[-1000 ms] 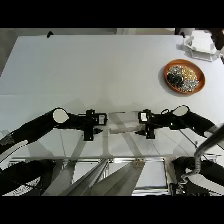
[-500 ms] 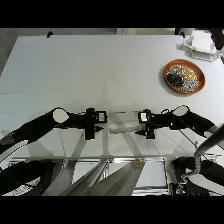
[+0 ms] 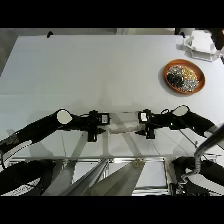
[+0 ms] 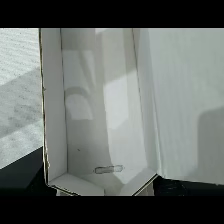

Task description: Fold the box and place the chain.

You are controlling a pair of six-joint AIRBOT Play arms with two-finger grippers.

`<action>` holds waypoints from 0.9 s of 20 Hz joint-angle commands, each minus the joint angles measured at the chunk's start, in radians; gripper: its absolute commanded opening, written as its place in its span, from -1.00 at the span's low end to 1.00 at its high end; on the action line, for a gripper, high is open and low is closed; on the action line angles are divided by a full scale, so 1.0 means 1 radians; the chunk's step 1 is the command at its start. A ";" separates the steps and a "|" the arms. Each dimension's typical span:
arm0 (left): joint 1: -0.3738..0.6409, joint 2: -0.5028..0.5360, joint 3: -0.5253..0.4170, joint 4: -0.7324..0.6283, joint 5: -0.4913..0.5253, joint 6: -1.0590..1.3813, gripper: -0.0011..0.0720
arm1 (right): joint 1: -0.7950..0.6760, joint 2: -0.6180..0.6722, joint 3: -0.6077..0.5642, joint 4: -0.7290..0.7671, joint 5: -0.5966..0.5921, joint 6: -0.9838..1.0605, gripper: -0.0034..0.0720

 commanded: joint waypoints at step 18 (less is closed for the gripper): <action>-0.059 -0.005 0.010 -0.103 0.076 0.030 -0.42 | 0.000 0.001 0.000 0.000 0.000 0.001 0.19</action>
